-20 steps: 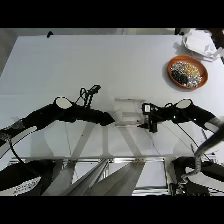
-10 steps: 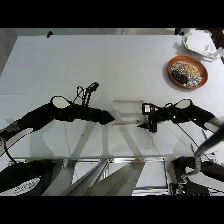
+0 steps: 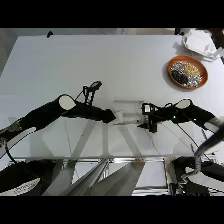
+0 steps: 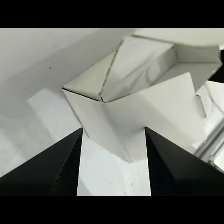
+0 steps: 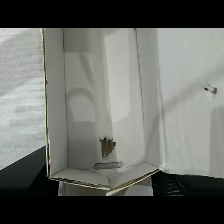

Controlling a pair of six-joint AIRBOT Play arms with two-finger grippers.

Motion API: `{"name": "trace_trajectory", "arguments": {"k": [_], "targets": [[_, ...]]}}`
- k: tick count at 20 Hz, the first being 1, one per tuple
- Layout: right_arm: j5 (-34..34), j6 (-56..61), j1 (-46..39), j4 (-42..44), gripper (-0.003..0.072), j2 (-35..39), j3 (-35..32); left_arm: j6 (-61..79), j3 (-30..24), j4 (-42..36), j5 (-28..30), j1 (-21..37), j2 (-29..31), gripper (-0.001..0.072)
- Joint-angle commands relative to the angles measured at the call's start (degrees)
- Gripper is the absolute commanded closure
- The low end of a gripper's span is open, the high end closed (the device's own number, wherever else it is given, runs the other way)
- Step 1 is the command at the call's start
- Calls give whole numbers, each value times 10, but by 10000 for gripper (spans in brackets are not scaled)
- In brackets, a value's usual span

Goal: Fold the box and place the chain.

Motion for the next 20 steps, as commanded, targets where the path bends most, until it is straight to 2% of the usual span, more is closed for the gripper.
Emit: {"name": "trace_trajectory", "arguments": {"k": [1, 5, 7, 10, 14, 16, 20], "targets": [[0, 0, 0, 0, 302, 0, 0, -134, 53, 106, -23, -29, -20, 273], [0, 0, 0, 0, 302, 0, 0, -217, 112, 171, -32, -72, -57, 273], [0, 0, 0, 0, 302, 0, 0, -237, 128, 174, -49, -80, -74, 272], [0, 0, 0, 0, 302, 0, 0, -304, 144, 230, -58, -90, -78, 272], [0, 0, 0, 0, 302, 0, 0, -395, 172, 322, -113, -97, -83, 272], [0, 0, 0, 0, 302, 0, 0, -409, 191, 340, -148, -104, -94, 273], [0, 0, 0, 0, 302, 0, 0, -432, 222, 350, -170, -122, -123, 273]]}}
